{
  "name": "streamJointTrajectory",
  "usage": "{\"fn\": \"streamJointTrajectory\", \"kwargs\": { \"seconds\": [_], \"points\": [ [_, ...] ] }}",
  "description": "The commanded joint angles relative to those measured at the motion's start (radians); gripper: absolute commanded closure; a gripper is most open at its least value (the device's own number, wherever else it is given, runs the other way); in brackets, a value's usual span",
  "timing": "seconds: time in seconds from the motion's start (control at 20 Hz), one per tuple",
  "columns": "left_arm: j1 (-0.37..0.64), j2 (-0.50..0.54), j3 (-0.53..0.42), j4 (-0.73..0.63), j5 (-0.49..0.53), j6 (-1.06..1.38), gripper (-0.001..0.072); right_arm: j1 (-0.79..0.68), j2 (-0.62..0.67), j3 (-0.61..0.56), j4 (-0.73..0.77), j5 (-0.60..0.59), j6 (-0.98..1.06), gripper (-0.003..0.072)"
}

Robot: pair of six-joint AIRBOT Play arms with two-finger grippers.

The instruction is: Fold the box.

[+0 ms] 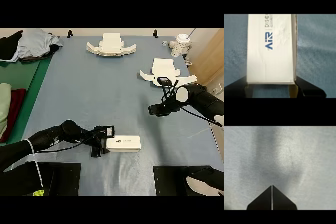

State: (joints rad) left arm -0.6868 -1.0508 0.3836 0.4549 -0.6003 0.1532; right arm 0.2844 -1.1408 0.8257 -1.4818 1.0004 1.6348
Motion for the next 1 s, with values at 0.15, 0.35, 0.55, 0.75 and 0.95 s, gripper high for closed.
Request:
{"fn": "streamJointTrajectory", "kwargs": {
  "seconds": [0.15,0.35,0.55,0.75,0.95],
  "points": [
    [0.138,0.145,0.06,0.237,0.009,-0.387,0.0243,-0.005,-0.007,0.004,-0.002,0.012,0.011,0.067],
    [0.451,0.149,0.143,0.549,0.082,-0.825,0.0243,-0.005,-0.007,0.004,-0.002,0.012,0.011,0.067],
    [0.777,-0.068,0.378,0.558,0.087,-0.884,0.0243,-0.005,-0.007,0.004,-0.002,0.013,0.011,0.067],
    [0.926,-0.375,0.7,0.556,0.084,-0.922,0.0243,-0.005,-0.007,0.004,-0.002,0.012,0.011,0.067],
    [0.953,-0.646,1.004,0.559,0.087,-0.962,0.0243,-0.005,-0.007,0.004,-0.002,0.012,0.011,0.067]
  ]
}}
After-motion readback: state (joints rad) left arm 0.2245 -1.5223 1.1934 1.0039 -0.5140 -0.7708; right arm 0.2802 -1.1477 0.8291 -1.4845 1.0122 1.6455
